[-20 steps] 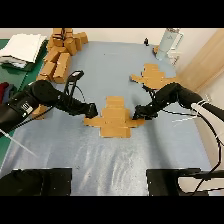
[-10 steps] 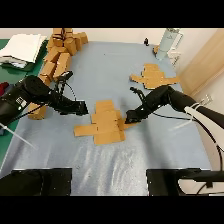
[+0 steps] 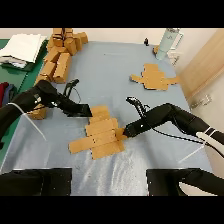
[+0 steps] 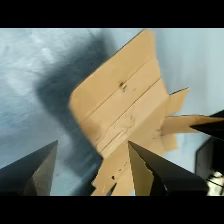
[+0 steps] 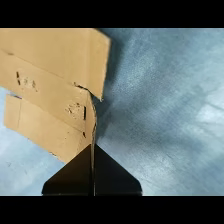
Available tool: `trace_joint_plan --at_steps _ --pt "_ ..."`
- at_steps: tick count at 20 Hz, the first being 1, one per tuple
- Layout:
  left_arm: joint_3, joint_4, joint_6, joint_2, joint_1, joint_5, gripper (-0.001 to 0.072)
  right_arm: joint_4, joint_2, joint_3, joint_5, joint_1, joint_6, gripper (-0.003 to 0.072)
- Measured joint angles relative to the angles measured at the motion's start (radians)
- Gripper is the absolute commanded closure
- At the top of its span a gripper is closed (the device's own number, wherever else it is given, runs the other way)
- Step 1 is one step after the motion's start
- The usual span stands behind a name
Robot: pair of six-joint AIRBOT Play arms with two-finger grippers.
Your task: Fold the box.
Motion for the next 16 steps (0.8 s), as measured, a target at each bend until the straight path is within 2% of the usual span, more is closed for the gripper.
trace_joint_plan --at_steps 4,5,6,7,9,10,11,12,16 --pt "0.006 -0.169 0.156 -0.114 0.0 -0.003 0.0051 -0.008 0.02 -0.017 0.011 0.01 0.007 0.0682" --pt "0.012 -0.208 0.196 -0.142 0.001 -0.016 0.0076 -0.008 0.022 -0.018 0.014 0.011 0.007 0.0682" --pt "0.019 -0.243 0.233 -0.166 0.001 -0.037 0.0199 -0.01 0.023 -0.02 0.014 0.013 0.007 0.0683" --pt "0.027 -0.279 0.274 -0.191 0.001 -0.062 0.0246 -0.01 0.024 -0.021 0.014 0.013 0.008 0.0682" --pt "0.045 -0.336 0.345 -0.223 0.001 -0.114 0.0248 -0.01 0.026 -0.022 0.014 0.013 0.008 0.0682" --pt "0.052 -0.351 0.37 -0.233 0.002 -0.134 0.0273 -0.011 0.026 -0.022 0.014 0.013 0.009 0.0682" --pt "0.058 -0.367 0.392 -0.24 0.005 -0.15 0.0483 -0.011 0.026 -0.022 0.014 0.013 0.012 0.0682" --pt "0.063 -0.375 0.411 -0.245 0.009 -0.165 0.0543 -0.011 0.026 -0.022 0.014 0.013 0.013 0.0682" --pt "0.071 -0.388 0.455 -0.257 0.031 -0.239 0.053 -0.011 0.026 -0.022 0.013 0.014 0.015 0.0682"
